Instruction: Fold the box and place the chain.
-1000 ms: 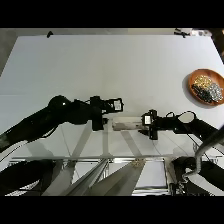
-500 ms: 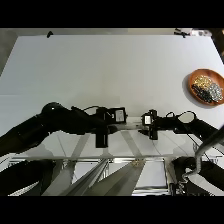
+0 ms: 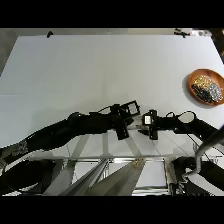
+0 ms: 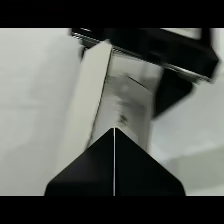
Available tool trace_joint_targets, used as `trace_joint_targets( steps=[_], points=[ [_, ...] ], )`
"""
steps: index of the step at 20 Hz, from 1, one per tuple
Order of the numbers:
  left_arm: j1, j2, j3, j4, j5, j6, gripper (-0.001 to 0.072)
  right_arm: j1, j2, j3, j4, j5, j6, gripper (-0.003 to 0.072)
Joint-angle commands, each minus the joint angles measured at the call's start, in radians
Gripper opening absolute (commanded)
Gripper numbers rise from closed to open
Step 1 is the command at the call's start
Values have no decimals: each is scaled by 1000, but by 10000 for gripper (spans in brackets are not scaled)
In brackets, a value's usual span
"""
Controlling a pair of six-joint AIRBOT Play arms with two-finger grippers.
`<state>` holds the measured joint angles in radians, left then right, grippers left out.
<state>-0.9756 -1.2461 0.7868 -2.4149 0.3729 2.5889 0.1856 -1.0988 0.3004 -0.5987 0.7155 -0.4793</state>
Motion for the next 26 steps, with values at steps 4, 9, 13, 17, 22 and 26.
trace_joint_targets(
  steps=[4,9,13,17,22,26],
  points=[
    [63,-69,0,-4,-186,-78,4,0,0,0,0,2,0,415],
    [80,-185,0,-4,-21,-80,4,0,0,0,0,2,0,415],
    [80,-195,0,-4,32,-72,4,0,0,0,0,2,0,415],
    [82,-169,1,0,25,-72,7,0,0,0,0,2,0,415],
    [98,-27,1,77,25,-74,15,0,0,0,0,2,0,415],
    [137,105,1,213,172,-77,94,0,0,0,0,2,0,415]
  ],
)
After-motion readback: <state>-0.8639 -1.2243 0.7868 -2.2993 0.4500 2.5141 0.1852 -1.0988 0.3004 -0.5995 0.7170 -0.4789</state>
